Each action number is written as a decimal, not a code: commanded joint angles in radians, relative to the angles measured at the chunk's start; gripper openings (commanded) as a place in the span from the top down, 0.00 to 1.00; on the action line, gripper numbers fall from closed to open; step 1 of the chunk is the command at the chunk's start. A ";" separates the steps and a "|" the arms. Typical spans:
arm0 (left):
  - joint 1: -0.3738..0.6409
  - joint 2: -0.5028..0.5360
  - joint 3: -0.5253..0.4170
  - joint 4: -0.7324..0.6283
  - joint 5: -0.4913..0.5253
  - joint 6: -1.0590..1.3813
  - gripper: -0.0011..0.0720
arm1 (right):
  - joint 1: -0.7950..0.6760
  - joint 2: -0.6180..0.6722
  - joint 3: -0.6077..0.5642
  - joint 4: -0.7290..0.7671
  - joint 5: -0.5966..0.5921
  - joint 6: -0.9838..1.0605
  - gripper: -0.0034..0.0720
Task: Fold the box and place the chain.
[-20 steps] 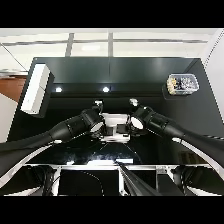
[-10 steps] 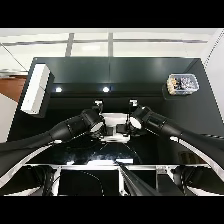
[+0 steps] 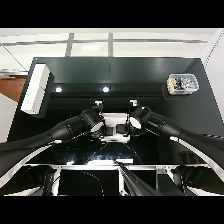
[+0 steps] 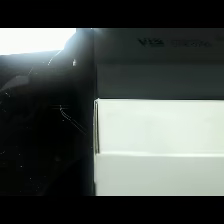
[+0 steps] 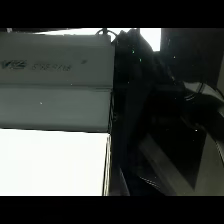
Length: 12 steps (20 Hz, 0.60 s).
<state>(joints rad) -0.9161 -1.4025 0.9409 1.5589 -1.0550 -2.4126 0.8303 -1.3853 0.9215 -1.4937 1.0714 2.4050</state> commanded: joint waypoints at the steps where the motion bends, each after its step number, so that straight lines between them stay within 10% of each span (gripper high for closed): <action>1: 0.001 0.000 0.000 0.000 0.000 0.000 0.94 | 0.001 -0.010 0.000 0.000 -0.001 0.000 0.63; 12: 0.001 0.000 0.000 0.000 0.000 0.001 0.94 | 0.001 -0.016 0.001 0.002 0.008 0.000 0.63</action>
<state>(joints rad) -0.9161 -1.4025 0.9409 1.5589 -1.0550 -2.4126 0.8303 -1.4006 0.9226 -1.4929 1.0733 2.4050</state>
